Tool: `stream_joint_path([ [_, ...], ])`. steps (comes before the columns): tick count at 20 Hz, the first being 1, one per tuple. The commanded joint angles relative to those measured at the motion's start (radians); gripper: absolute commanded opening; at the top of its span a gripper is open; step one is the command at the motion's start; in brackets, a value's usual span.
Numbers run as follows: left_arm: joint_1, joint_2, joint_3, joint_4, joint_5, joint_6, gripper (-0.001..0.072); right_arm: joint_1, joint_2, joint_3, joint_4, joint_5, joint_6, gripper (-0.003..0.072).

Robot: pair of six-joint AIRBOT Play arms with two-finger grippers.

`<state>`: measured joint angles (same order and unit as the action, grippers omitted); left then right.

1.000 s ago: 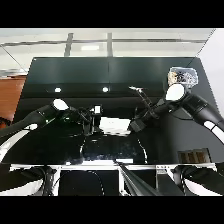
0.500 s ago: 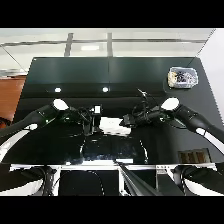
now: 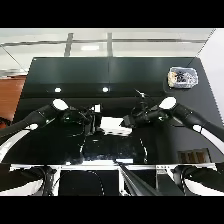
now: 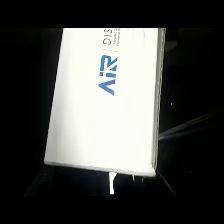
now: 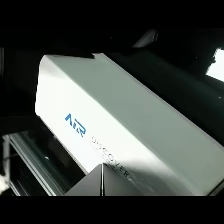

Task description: Fold the box and place the chain.

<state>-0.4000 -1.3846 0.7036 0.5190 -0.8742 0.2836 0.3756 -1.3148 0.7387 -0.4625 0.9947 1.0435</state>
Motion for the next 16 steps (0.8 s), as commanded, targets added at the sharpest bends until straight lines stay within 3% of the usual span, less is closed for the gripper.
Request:
stream_joint_path([
  [1,0.002,0.001,0.006,-0.038,0.014,-0.006,0.0396,-0.092,0.046,0.084,-0.015,0.241,-0.056,0.0014],
  [3,0.000,0.003,0.010,-0.037,0.060,-0.057,0.0400,-0.216,0.116,0.124,-0.029,0.309,-0.052,0.0014],
  [4,0.001,0.003,0.012,-0.029,0.066,-0.058,0.0467,-0.286,0.155,0.133,-0.029,0.322,-0.052,0.0014],
  [5,0.002,0.007,0.014,-0.020,0.069,-0.058,0.0707,-0.367,0.200,0.135,-0.028,0.329,-0.052,0.0014],
  [9,0.010,0.096,0.041,0.095,0.077,-0.079,0.0714,-0.686,0.324,0.135,-0.077,0.412,-0.052,0.0015],
  [11,0.003,0.146,0.066,0.083,0.055,-0.080,0.0714,-0.793,0.338,0.134,-0.096,0.427,-0.052,0.0014],
  [14,-0.067,0.137,0.131,-0.011,0.035,-0.108,0.0710,-0.826,0.338,0.131,-0.109,0.388,-0.053,0.0014],
  [16,-0.136,0.077,0.195,-0.012,0.035,-0.170,0.0707,-0.826,0.338,0.132,-0.116,0.373,-0.053,0.0014],
])
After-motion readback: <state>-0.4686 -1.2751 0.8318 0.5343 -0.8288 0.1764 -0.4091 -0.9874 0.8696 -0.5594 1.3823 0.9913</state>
